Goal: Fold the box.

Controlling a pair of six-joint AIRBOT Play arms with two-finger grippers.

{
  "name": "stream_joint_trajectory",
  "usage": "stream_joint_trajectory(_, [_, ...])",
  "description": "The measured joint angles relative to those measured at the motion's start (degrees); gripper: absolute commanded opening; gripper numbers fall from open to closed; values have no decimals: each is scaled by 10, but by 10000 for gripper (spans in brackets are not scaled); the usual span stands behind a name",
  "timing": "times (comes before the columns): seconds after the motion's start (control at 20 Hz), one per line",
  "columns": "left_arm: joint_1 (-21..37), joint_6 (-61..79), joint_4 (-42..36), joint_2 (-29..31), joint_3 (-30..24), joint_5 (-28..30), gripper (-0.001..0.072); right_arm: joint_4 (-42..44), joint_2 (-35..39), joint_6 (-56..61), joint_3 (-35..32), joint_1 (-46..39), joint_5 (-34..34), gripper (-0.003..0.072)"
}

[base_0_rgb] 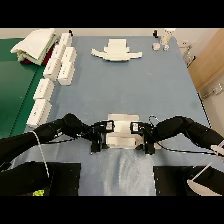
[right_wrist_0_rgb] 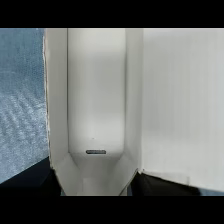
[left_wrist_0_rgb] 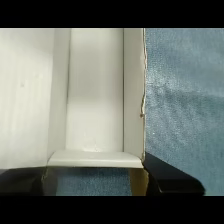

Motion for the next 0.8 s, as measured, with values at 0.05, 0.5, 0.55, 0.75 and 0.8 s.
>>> stream_joint_trajectory(0.05, [0, 0, 0, 0, 0, -1, 511, 0, 0, 0, 0, 0, 0, 508])
stream_joint_trajectory(0.5, [0, -1, 3, 0, 0, -6, 511, 0, 0, -1, 0, 0, 0, 508])
stream_joint_trajectory(0.55, [0, -1, 3, 0, 0, -6, 511, 0, 0, -1, 0, 0, 0, 508])
stream_joint_trajectory(0.75, [0, -1, 3, 0, 0, -7, 511, 0, 0, 0, 0, 0, 0, 508])
stream_joint_trajectory(0.8, [0, -1, 3, 0, 0, -7, 511, 0, 0, 0, 0, 0, 0, 508])
